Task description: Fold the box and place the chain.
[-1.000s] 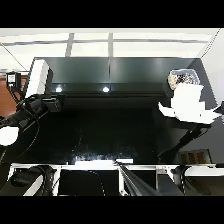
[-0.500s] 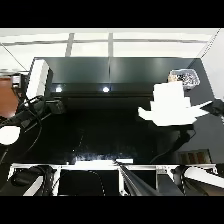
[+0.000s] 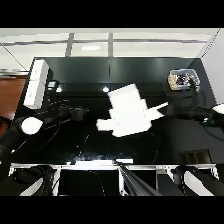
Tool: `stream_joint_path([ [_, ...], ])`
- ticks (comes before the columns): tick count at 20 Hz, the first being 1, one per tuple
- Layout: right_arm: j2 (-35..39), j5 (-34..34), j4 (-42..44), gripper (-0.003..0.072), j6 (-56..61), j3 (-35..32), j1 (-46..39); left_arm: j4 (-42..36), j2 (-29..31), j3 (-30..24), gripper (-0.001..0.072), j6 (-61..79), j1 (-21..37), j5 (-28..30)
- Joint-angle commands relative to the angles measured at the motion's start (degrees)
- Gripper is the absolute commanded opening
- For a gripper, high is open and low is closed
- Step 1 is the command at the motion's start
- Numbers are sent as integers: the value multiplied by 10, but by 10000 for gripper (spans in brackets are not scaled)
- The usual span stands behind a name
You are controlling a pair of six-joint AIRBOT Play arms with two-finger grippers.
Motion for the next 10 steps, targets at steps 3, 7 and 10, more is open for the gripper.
stream_joint_path([
  [3,52,-176,33,18,1,-56,156,-219,-164,70,690,192,44,-140],
  [7,52,-169,33,18,7,-56,167,-414,-275,97,693,361,122,-259],
  [10,52,-164,29,18,7,-56,167,-419,-346,133,693,424,130,-297],
])
